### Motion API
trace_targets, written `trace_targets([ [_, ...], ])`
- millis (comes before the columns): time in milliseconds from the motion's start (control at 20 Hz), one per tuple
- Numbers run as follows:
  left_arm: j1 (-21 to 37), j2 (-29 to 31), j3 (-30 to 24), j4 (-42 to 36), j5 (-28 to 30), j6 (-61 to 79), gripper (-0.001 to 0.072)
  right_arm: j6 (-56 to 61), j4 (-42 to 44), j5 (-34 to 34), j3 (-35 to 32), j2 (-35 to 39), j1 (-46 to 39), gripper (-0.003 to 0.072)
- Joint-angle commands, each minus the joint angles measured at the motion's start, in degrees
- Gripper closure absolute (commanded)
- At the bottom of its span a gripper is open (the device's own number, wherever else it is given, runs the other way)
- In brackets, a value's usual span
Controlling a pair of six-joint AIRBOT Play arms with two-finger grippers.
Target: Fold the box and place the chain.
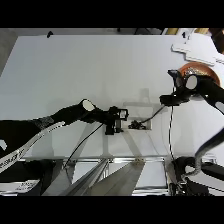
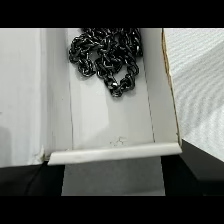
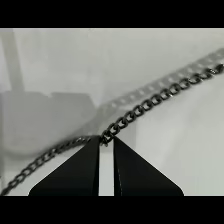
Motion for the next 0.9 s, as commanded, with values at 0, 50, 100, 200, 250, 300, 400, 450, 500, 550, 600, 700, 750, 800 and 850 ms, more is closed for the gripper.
trace_targets([
  [0,0.02,0.04,-0.02,-0.04,0.0,0.02,0.0572,-0.04,0.81,5.27,-0.46,9.11,0.63,0.0672],
  [50,0.02,0.04,-0.02,0.02,0.0,0.02,0.0572,-0.02,1.14,6.54,-1.05,12.07,1.33,0.0672],
  [100,0.02,0.04,-0.02,-0.04,0.0,0.02,0.0572,-0.02,1.66,7.56,-2.01,15.23,2.29,0.0672],
  [200,0.02,0.04,-0.02,0.0,0.0,0.02,0.0572,-0.02,2.73,9.49,-4.22,20.87,4.57,0.0672],
  [250,0.02,0.04,-0.02,-0.04,0.0,0.02,0.0572,0.02,3.28,10.14,-5.6,23.8,5.97,0.0672],
  [300,0.02,0.04,-0.02,-0.02,0.0,0.02,0.0572,0.5,3.69,10.4,-6.91,26.47,7.28,0.0672],
  [400,0.02,0.04,-0.02,-0.02,0.0,0.02,0.0572,1.38,5.33,10.51,-9.05,31.34,9.79,0.0672],
  [450,0.02,0.04,-0.02,-0.04,0.0,0.02,0.0572,1.57,6.51,10.47,-9.64,33.48,10.82,0.0672],
  [500,0.02,0.04,-0.02,-0.02,0.0,0.02,0.0572,1.6,7.91,10.21,-9.97,35.32,11.61,0.0672],
  [550,0.02,0.04,-0.02,-0.04,0.0,0.02,0.0572,1.9,9.25,9.79,-10.05,36.72,12.13,0.0672],
  [600,0.02,0.04,-0.02,-0.04,0.0,0.02,0.0572,2.51,10.6,9.35,-10.05,37.92,12.66,0.0672],
  [700,0.02,0.04,-0.02,-0.04,0.0,0.0,0.0572,2.82,13.77,9.16,-10.05,39.39,13.57,0.0672],
  [750,0.02,0.04,-0.02,-0.04,0.0,0.02,0.0572,2.82,15.63,9.01,-10.05,39.74,14.1,0.0672],
  [800,0.02,0.04,-0.02,-0.04,0.0,0.0,0.0572,2.82,17.53,8.44,-10.05,40.0,14.8,0.0672],
  [850,0.02,0.04,-0.02,-0.04,0.0,0.02,0.0572,2.8,18.86,7.56,-10.05,40.04,15.58,0.0672],
])
